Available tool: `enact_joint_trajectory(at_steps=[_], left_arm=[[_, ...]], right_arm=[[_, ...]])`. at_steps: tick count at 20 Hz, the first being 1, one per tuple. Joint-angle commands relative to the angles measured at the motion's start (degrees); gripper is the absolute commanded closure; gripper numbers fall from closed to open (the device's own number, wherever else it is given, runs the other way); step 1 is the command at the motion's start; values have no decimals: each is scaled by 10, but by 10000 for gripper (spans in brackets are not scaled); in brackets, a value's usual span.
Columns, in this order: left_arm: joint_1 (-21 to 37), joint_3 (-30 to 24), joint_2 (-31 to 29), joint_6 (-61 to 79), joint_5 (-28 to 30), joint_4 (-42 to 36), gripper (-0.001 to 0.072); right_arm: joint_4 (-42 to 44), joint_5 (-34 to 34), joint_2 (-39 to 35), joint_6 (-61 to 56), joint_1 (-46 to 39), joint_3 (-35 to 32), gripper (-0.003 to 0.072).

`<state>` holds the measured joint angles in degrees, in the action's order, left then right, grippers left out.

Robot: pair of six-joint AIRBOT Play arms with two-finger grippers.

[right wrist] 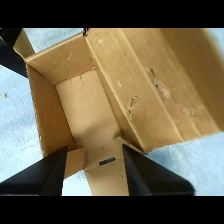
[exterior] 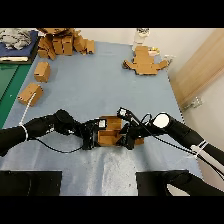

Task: Fold the box.

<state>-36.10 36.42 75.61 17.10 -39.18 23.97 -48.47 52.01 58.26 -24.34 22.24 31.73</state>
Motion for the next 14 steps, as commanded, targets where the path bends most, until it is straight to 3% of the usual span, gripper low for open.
enact_joint_trajectory(at_steps=[1, 2, 3, 4, 6, 14], left_arm=[[0, 1, 0, 0, 0, 0, 240], [0, 1, 0, 0, 0, 0, 239], [0, 1, 0, 0, 0, 0, 240], [0, 1, 0, 0, 0, 0, 240], [0, 1, 0, 0, 0, 0, 239], [0, 1, 0, 0, 0, 0, 239]], right_arm=[[-19, 3, 0, -1, 0, 0, 246], [-32, 11, 0, -5, 0, 0, 389], [-54, 21, 0, -37, 0, 0, 465], [-82, 26, -1, -89, 0, 0, 597], [-128, 29, -10, -166, 0, 0, 680], [-231, 108, -126, -429, -64, 0, 682]])
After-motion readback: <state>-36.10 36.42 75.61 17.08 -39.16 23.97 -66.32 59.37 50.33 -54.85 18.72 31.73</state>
